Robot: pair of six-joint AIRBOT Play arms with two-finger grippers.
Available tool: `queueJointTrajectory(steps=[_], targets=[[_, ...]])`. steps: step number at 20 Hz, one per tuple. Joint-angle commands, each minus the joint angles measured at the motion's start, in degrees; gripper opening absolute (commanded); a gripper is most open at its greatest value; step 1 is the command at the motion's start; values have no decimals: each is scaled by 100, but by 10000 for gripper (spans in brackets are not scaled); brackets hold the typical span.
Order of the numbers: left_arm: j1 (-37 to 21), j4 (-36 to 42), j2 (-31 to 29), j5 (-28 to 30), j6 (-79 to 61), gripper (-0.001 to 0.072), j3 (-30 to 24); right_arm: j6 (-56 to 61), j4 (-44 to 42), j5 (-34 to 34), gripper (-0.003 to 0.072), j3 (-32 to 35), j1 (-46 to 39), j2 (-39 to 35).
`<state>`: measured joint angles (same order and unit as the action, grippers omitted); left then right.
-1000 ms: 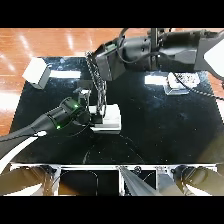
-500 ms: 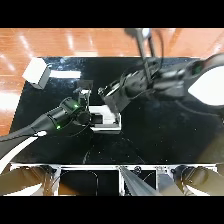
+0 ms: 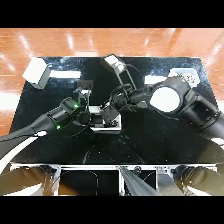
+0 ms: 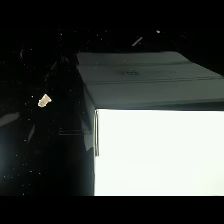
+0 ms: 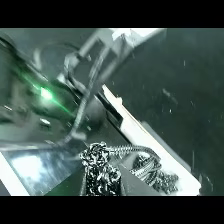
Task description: Fold the box and place the chain.
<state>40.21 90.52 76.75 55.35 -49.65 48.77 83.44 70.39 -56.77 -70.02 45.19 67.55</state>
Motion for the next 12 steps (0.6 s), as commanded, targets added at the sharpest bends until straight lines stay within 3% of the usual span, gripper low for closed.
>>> queueJointTrajectory(steps=[1, 2, 3, 4, 5, 8, 12], targets=[[-2, -2, 0, 9, 0, 18, 2, 35, -26, -24, 23, 313, 7, 48], [-2, 0, 0, 9, -2, 18, 2, 37, -28, -50, 24, 409, 7, 48], [-2, 0, 0, 9, 0, 18, 2, 52, -22, -57, 143, 496, 4, 50], [-2, -2, 0, 9, -2, 18, 2, 63, 33, -68, 462, 529, 4, 52], [-2, 0, 0, 7, -2, 18, 2, 61, 136, -79, 638, 527, 4, 50], [-2, 0, -2, 9, -2, 18, 2, 63, 291, -144, 637, 428, -166, -59], [11, -72, -7, 105, -2, 17, 68, 72, 632, -702, 637, 302, -1274, -651]])
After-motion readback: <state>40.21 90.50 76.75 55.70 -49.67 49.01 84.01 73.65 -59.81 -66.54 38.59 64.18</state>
